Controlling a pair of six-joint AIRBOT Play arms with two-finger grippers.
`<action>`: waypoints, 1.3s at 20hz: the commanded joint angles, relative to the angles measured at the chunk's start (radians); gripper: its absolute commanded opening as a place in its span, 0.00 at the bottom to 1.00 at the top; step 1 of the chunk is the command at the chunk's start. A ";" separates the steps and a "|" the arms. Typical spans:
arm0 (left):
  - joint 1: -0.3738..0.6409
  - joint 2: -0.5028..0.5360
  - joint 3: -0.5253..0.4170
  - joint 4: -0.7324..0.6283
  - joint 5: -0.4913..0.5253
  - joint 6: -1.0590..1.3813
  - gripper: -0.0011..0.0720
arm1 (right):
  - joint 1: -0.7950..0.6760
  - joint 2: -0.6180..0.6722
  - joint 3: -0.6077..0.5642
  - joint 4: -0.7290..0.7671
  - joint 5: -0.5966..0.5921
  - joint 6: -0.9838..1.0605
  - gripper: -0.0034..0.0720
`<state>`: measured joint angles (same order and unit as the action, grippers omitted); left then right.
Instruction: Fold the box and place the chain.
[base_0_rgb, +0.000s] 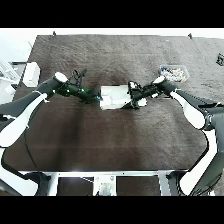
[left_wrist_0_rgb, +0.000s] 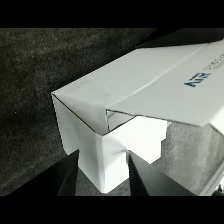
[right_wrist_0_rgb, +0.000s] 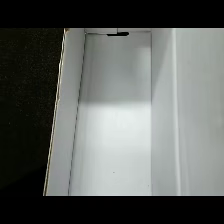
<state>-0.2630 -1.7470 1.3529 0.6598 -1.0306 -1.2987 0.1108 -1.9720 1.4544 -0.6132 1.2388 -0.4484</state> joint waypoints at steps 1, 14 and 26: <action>-0.034 0.000 0.040 0.127 0.024 -0.127 0.51 | 0.000 0.000 0.000 0.000 0.001 -0.001 0.83; -0.153 -0.003 0.136 0.381 0.052 -0.393 0.51 | 0.000 0.000 0.000 0.000 0.001 -0.001 0.83; -0.181 -0.010 0.136 0.443 0.058 -0.433 0.51 | 0.000 0.000 0.000 0.000 0.001 -0.001 0.83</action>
<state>-0.4435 -1.7565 1.4883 1.0813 -0.9684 -1.7252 0.1108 -1.9720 1.4544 -0.6132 1.2404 -0.4507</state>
